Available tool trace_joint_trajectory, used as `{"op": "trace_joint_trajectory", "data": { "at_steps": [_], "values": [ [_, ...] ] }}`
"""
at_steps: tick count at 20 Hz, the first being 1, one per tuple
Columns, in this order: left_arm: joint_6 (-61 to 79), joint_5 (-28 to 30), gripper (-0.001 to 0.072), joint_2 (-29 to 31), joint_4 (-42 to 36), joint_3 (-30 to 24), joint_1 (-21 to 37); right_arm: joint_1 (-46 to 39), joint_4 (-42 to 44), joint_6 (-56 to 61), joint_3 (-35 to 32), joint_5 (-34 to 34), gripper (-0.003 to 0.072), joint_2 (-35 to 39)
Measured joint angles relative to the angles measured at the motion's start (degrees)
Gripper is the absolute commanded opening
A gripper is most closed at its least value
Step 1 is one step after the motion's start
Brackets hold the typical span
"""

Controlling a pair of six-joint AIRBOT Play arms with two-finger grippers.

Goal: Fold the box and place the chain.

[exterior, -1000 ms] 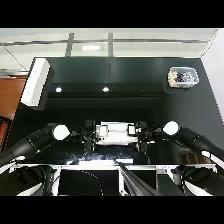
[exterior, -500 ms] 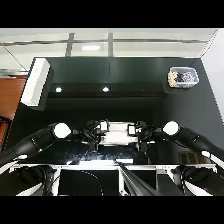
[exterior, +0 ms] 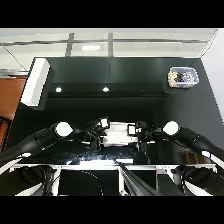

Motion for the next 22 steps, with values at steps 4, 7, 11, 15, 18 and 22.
{"op": "trace_joint_trajectory", "data": {
  "at_steps": [4, 7, 11, 15, 18, 22],
  "values": [
    [-2.99, -3.8, 0.0025, 0.5, 3.28, 0.76, 1.29, 0.0, 0.0, -0.02, 0.0, 0.0, 0.0382, 0.0],
    [-12.83, -9.22, 0.0026, 3.45, 11.1, 1.77, 6.38, 0.02, 0.04, 0.02, 0.0, 0.0, 0.0382, 0.0],
    [-29.86, -15.58, 0.0027, 10.03, 16.9, 2.34, 22.25, 0.0, 0.04, 0.02, 0.0, 0.0, 0.0382, 0.0],
    [-41.92, -24.02, 0.0026, 12.63, 18.56, 1.03, 39.76, 0.02, 0.02, 0.02, 0.0, 0.0, 0.0382, 0.0],
    [-54.34, -26.62, 0.0027, 12.31, 18.49, -2.56, 46.69, 0.02, 0.04, 0.02, 0.0, 0.0, 0.0382, 0.0],
    [-60.13, -28.59, 0.0025, 9.07, 13.42, -7.72, 46.38, 0.0, 0.02, 0.02, 0.0, 0.0, 0.0382, 0.0]
  ]
}}
